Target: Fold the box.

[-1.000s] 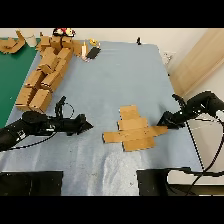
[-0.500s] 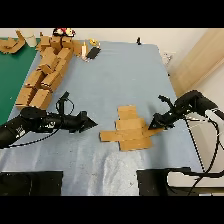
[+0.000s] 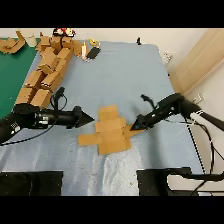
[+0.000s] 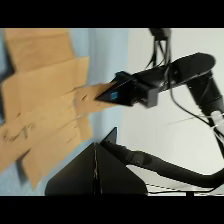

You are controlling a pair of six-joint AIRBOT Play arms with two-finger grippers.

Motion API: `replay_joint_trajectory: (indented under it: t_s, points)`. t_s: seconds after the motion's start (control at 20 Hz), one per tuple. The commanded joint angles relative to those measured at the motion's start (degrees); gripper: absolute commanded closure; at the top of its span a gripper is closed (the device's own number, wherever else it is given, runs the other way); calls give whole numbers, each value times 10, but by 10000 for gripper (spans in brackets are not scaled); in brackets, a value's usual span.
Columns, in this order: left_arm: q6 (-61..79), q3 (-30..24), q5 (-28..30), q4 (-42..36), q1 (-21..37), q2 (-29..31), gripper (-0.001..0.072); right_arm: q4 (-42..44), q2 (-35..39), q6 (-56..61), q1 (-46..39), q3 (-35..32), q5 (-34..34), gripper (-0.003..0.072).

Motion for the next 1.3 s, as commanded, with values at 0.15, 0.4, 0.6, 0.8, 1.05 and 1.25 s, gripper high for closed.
replay_joint_trajectory:
  t_s: [0.15, 0.4, 0.6, 0.8, 1.05, 1.25]
  points:
    - [37, 6, -67, 64, 103, 0, 176, 72, 59, -89, 118, -121, 143, 684]
    - [36, 5, -71, 129, 108, -9, 176, 87, 169, -107, 130, -176, 193, 684]
    - [36, 5, -72, 132, 108, -52, 176, 95, 245, -118, 130, -236, 250, 684]
    - [45, 5, -71, 130, 108, -99, 176, 95, 278, -122, 130, -246, 255, 684]
    - [127, 9, -70, 77, 108, -140, 176, 94, 278, -122, 130, -246, 254, 684]
    - [152, 54, -97, 54, 108, -211, 175, 91, 278, -122, 130, -246, 254, 684]
